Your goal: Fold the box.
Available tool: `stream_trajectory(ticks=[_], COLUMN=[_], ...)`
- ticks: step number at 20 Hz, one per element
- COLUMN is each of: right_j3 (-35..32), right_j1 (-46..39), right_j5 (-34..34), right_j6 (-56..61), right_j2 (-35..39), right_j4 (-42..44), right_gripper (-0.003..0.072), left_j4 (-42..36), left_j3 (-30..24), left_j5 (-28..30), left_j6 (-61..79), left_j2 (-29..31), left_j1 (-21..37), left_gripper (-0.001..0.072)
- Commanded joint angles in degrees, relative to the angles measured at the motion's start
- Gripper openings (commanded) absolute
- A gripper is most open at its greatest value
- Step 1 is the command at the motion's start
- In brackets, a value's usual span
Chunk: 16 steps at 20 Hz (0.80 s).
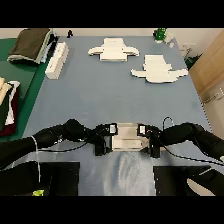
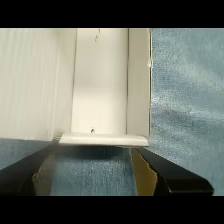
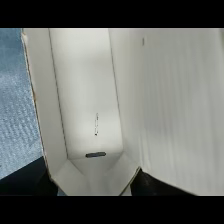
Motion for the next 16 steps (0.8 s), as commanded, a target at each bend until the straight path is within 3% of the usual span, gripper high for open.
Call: stream_trajectory(ticks=[1, 7, 16], right_j3=[0.0, 0.0, 0.0], right_j1=[0.0, 0.0, 0.0], right_j5=[0.0, 0.0, 0.0], right_j6=[0.0, 0.0, 0.0], right_j2=[0.0, 0.0, 0.0], right_j4=[0.0, 0.0, 0.0], right_gripper=[0.0508, 0.0508, 0.0508], left_j4=[-0.8, -0.4, 0.0], left_j3=[1.9, 2.3, 2.3], left_j5=[0.3, -2.5, -2.0], left_j6=[0.1, 0.2, 0.5], left_j2=[-2.1, -2.5, -2.5], left_j1=[-0.5, -0.5, -3.0], left_gripper=[0.0701, 0.07, 0.07])
